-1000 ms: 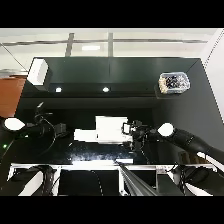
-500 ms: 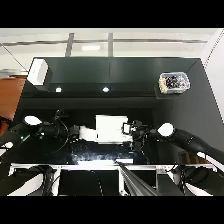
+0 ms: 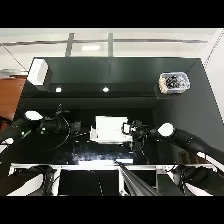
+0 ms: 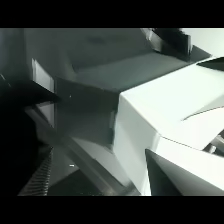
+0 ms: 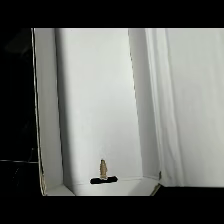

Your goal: Fold the box and place the chain.

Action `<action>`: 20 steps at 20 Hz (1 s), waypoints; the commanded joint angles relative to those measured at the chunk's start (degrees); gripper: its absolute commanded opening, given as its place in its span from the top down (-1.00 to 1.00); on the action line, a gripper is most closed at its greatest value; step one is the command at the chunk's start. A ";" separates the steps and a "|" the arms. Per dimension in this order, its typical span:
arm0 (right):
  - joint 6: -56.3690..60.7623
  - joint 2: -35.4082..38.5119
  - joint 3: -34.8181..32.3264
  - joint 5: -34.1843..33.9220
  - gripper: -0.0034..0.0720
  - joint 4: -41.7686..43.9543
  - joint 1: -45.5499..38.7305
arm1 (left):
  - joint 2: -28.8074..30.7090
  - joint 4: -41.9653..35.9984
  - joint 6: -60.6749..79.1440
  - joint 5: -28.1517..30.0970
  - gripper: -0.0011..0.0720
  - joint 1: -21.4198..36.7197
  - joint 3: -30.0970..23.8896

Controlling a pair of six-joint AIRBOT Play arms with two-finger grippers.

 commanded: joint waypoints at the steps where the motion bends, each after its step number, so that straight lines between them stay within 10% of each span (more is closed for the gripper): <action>1: 0.02 -0.02 0.04 0.00 -0.49 0.02 0.02 | 1.57 -1.22 -0.66 -4.52 -0.95 -1.40 2.36; 16: 0.02 -0.02 0.04 0.00 -0.49 0.02 0.02 | 1.77 4.55 -14.36 15.93 -0.94 -21.84 2.51; 20: 0.02 -0.02 0.04 -0.02 -0.49 0.02 0.02 | 1.77 18.47 -28.70 17.66 -0.90 -26.64 5.22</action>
